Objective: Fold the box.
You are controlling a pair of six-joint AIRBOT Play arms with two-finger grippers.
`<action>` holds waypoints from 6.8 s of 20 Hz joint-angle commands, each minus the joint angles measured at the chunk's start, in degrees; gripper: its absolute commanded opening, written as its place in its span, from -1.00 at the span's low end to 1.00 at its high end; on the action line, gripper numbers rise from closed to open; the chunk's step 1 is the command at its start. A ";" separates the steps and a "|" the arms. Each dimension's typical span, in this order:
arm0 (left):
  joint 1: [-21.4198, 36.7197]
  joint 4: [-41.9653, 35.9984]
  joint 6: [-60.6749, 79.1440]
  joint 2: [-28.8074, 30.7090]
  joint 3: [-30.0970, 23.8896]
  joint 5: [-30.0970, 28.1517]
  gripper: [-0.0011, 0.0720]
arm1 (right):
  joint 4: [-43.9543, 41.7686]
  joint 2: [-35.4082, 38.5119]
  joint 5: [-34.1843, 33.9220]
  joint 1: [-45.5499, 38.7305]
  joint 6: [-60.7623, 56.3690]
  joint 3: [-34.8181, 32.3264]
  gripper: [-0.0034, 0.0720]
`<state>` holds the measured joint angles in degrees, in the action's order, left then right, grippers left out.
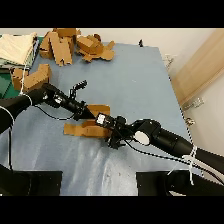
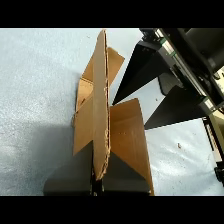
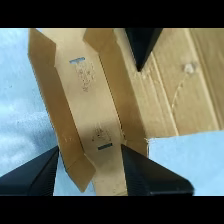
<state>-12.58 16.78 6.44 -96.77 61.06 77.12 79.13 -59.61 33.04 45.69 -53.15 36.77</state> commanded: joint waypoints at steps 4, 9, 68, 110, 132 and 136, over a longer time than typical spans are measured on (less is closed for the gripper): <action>0.04 0.00 0.00 -0.02 -0.04 0.00 -0.94 | 0.42 0.07 2.25 -0.04 9.38 0.07 0.80; 0.04 0.02 0.00 -0.02 -0.04 0.00 -0.94 | 0.50 0.13 1.68 -1.27 10.62 0.96 0.80; 0.04 0.00 0.00 -0.02 -0.04 1.03 -0.94 | -39.15 -15.45 13.09 -20.85 54.10 6.67 0.80; 0.04 0.00 0.00 -0.02 -0.04 1.07 -0.94 | -34.93 -18.25 9.79 -17.38 54.03 6.64 0.80; 0.24 0.02 -0.02 0.00 -0.04 0.83 -0.94 | -31.43 -18.27 9.81 -17.35 51.49 6.60 0.55; 0.35 0.02 -0.52 0.00 -0.04 0.87 -0.94 | -31.61 -18.27 9.81 -17.35 51.49 6.60 0.55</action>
<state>-12.29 16.73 6.37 -96.79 61.01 77.97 47.62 -77.87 42.72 28.36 -1.61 43.42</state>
